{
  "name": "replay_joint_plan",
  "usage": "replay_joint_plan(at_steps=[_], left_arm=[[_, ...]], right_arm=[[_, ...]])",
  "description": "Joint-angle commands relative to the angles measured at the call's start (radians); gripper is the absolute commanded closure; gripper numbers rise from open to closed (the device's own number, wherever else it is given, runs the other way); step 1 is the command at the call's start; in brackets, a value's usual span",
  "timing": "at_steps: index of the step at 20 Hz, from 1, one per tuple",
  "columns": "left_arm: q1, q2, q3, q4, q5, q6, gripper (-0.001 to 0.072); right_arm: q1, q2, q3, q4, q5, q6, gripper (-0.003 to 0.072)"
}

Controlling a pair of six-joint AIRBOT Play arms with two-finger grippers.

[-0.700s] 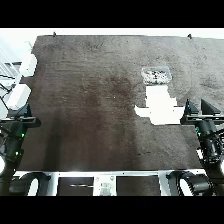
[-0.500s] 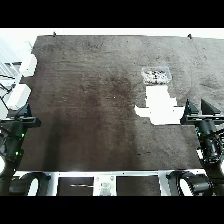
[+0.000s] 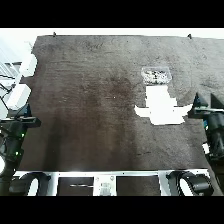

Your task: Fold the box and place the chain.

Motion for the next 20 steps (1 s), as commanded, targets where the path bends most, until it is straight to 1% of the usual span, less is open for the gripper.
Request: replay_joint_plan(at_steps=[1, 2, 3, 4, 6, 7, 8, 10, 11, 12, 13, 16, 17, 19, 20], left_arm=[[0.001, 0.0, 0.001, 0.0, 0.0, 0.0, 0.069], [0.001, 0.0, 0.001, 0.0, 0.0, 0.0, 0.069], [0.001, 0.0, 0.001, 0.0, -0.001, 0.0, 0.069], [0.001, 0.0, 0.001, 0.0, 0.0, 0.0, 0.069], [0.001, 0.0, 0.001, 0.0, 0.0, 0.0, 0.069], [0.001, 0.0, 0.001, 0.0, 0.0, 0.0, 0.069], [0.001, 0.0, 0.001, 0.0, -0.001, 0.0, 0.069], [0.001, 0.0, 0.001, 0.0, 0.0, 0.0, 0.069], [0.001, 0.0, 0.001, 0.0, 0.0, 0.0, 0.069], [0.001, 0.0, 0.001, 0.0, -0.001, 0.0, 0.069], [0.001, 0.0, 0.001, 0.0, 0.0, 0.0, 0.069], [0.001, 0.0, 0.001, 0.0, 0.0, 0.0, 0.069], [0.001, 0.0, 0.001, 0.0, 0.0, 0.0, 0.069], [0.001, 0.0, 0.001, 0.0, 0.0, 0.0, 0.069], [0.001, 0.0, 0.001, 0.0, -0.001, 0.0, 0.069]], right_arm=[[-0.078, -0.217, 0.129, 0.065, -0.049, 0.002, 0.0212], [-0.124, -0.301, 0.168, 0.09, -0.019, 0.002, 0.0212], [-0.185, -0.388, 0.205, 0.105, 0.046, 0.002, 0.0212], [-0.253, -0.472, 0.238, 0.126, 0.142, 0.003, 0.0213], [-0.396, -0.609, 0.286, 0.122, 0.368, 0.058, 0.0296], [-0.467, -0.656, 0.309, 0.059, 0.487, 0.135, 0.0292], [-0.537, -0.695, 0.339, -0.055, 0.611, 0.259, 0.0282], [-0.683, -0.782, 0.443, -0.394, 0.856, 0.58, 0.0227], [-0.737, -0.824, 0.5, -0.538, 0.953, 0.684, 0.0195], [-0.786, -0.869, 0.563, -0.661, 1.04, 0.761, 0.018], [-0.822, -0.907, 0.62, -0.745, 1.102, 0.802, 0.0176], [-0.873, -1.05, 0.803, -0.948, 1.247, 0.926, 0.0166], [-0.874, -1.112, 0.865, -0.987, 1.304, 0.931, 0.0166], [-0.868, -1.242, 0.979, -0.994, 1.407, 0.931, 0.0137], [-0.861, -1.299, 1.027, -0.999, 1.45, 0.93, 0.0137]])
